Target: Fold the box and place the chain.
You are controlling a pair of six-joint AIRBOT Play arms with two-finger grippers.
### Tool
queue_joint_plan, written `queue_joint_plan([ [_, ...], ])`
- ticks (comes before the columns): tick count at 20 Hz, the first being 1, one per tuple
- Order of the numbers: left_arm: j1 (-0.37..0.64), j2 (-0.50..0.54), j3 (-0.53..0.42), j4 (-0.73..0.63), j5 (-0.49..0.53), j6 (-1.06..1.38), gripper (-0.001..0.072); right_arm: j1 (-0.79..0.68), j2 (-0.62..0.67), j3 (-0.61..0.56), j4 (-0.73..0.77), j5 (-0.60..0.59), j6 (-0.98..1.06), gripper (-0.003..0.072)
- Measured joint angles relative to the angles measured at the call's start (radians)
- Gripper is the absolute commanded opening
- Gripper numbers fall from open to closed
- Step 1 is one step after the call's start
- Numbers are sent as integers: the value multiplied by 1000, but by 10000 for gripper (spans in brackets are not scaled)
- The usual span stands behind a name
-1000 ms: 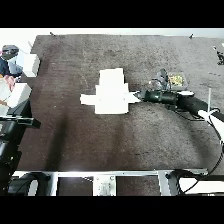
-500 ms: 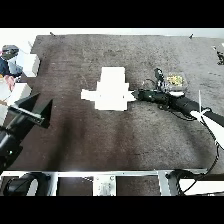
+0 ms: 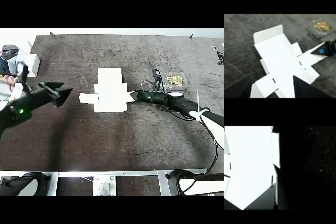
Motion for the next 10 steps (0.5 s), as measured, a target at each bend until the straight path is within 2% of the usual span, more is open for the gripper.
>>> queue_joint_plan([
  [4, -17, -261, 234, 124, -99, -129, 538, 1, -1, -12, 8, -2, -13, 8],
  [10, -81, -577, 595, 279, -161, -365, 537, 2, -1, -16, 32, -5, -46, 8],
])
